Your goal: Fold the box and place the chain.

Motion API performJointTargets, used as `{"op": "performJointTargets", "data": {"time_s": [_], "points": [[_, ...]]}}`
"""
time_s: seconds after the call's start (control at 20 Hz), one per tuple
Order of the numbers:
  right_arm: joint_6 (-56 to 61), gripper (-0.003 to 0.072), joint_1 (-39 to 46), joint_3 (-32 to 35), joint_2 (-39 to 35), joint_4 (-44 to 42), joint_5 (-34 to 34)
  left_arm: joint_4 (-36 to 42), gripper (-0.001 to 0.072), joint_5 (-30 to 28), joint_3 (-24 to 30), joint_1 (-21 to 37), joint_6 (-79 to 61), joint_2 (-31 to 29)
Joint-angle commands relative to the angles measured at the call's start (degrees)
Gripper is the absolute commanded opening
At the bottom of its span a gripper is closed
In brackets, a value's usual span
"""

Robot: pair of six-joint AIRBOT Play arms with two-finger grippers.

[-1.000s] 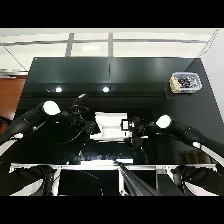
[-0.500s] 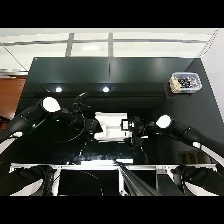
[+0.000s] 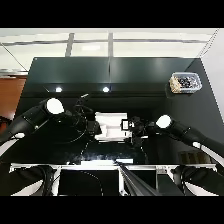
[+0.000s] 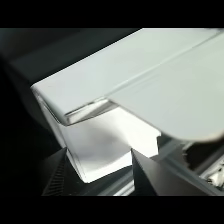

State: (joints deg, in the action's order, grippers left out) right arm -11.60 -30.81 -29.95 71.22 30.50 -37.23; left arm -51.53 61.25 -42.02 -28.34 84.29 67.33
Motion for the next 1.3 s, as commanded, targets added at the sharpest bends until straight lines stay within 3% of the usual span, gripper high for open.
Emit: {"op": "performJointTargets", "data": {"time_s": [0.0, 0.2, 0.35, 0.55, 0.9, 1.25], "points": [[0.02, 0.0487, -0.02, -0.02, 0.04, 0.0, 0.0, -6.4, 0.0461, -4.26, -0.07, -3.76, 7.67, -0.04], [0.02, 0.0487, -0.02, -0.02, 0.04, 0.0, 0.0, -9.6, 0.046, -8.68, -0.07, -6.54, 13.31, -0.02], [0.02, 0.0487, -0.02, -0.02, 0.04, 0.0, 0.0, -9.77, 0.0401, -8.83, -0.07, -6.62, 15.04, 0.09], [0.02, 0.0487, -0.02, -0.02, 0.04, 0.0, 0.0, -11.34, 0.0401, -8.55, -0.07, -6.73, 18.1, 0.09], [0.02, 0.0487, -0.02, -0.02, 0.04, 0.0, 0.0, -27.87, 0.0401, -8.74, -0.48, -14.45, 38.16, 0.35], [0.02, 0.0487, -0.02, -0.02, 0.04, 0.02, -0.02, -32.2, 0.0401, -6.95, -5.81, -19.17, 46.49, 7.91]]}}
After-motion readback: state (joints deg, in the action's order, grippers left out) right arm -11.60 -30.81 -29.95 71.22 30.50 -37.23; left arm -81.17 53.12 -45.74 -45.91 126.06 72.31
